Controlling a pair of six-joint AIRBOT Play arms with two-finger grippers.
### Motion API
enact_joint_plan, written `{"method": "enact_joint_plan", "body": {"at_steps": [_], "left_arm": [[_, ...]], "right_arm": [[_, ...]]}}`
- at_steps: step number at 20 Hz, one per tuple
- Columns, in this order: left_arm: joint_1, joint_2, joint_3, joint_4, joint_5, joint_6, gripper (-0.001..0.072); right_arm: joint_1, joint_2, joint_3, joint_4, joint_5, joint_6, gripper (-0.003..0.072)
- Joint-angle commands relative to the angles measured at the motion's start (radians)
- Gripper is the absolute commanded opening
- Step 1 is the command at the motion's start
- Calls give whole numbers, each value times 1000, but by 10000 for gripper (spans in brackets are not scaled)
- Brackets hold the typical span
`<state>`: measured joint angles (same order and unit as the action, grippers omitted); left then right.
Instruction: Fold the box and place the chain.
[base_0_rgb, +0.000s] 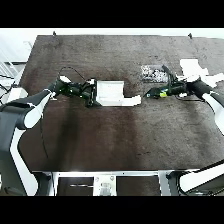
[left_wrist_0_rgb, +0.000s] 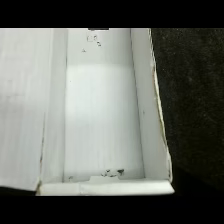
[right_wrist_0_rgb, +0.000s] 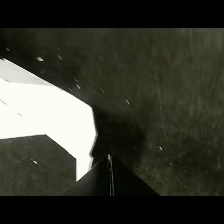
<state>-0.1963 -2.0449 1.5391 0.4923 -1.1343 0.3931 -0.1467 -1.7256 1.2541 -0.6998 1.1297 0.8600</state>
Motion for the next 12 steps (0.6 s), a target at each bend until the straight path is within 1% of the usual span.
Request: {"method": "enact_joint_plan", "body": {"at_steps": [1,3,7,12], "left_arm": [[1,1,0,0,0,0,362],[1,1,0,0,0,0,363],[1,1,0,0,0,0,362],[1,1,0,0,0,0,362]], "right_arm": [[41,-68,-10,1,-2,85,6],[110,-87,-10,1,-3,86,6],[228,-87,12,3,-48,82,7],[239,-58,77,-11,-48,109,7]]}}
